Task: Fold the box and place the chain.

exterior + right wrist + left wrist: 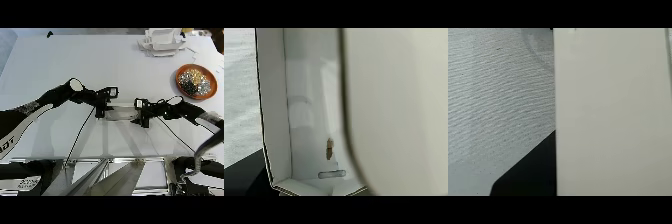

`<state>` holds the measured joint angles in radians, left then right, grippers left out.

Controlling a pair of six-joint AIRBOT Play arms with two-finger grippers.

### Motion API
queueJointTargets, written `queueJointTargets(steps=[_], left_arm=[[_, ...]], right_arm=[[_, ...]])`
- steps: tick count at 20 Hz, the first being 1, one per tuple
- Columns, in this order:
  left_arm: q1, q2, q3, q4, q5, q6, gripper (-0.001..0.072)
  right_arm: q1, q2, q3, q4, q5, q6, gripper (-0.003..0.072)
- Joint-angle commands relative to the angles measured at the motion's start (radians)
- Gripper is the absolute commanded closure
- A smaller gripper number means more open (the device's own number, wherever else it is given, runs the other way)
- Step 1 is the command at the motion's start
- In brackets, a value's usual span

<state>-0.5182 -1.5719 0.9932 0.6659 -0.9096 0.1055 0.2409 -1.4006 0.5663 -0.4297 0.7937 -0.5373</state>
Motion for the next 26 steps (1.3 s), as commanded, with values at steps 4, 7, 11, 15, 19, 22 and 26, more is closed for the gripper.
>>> queueJointTargets(steps=[4, 7, 11, 15, 19, 22, 26], left_arm=[[-0.001, 0.0, 0.0, 0.0, 0.0, 0.0, 0.0699], [-0.001, 0.0, 0.0, 0.0, 0.0, 0.0, 0.0699], [-0.001, 0.0, 0.0, 0.0, 0.0, 0.0, 0.0699], [-0.001, 0.0, 0.0, 0.0, 0.0, 0.0, 0.0699], [-0.001, 0.0, 0.0, 0.0, 0.0, 0.0, 0.0699], [-0.001, 0.0, 0.0, 0.0, 0.0, 0.0, 0.0699], [-0.001, 0.0, 0.0, 0.0, 0.0, 0.0, 0.0699]], right_arm=[[0.001, -0.006, 0.0, -0.012, -0.001, 0.009, 0.03], [0.001, -0.006, 0.0, -0.012, 0.0, 0.01, 0.0301], [0.001, -0.006, 0.0, -0.012, 0.003, 0.015, 0.031], [0.001, -0.006, 0.0, -0.012, 0.003, 0.016, 0.0308], [0.001, -0.006, 0.0, -0.012, 0.003, 0.016, 0.0308], [0.001, -0.006, 0.0, -0.012, 0.003, 0.016, 0.0306], [0.001, -0.006, 0.0, -0.012, 0.003, 0.016, 0.0304]])
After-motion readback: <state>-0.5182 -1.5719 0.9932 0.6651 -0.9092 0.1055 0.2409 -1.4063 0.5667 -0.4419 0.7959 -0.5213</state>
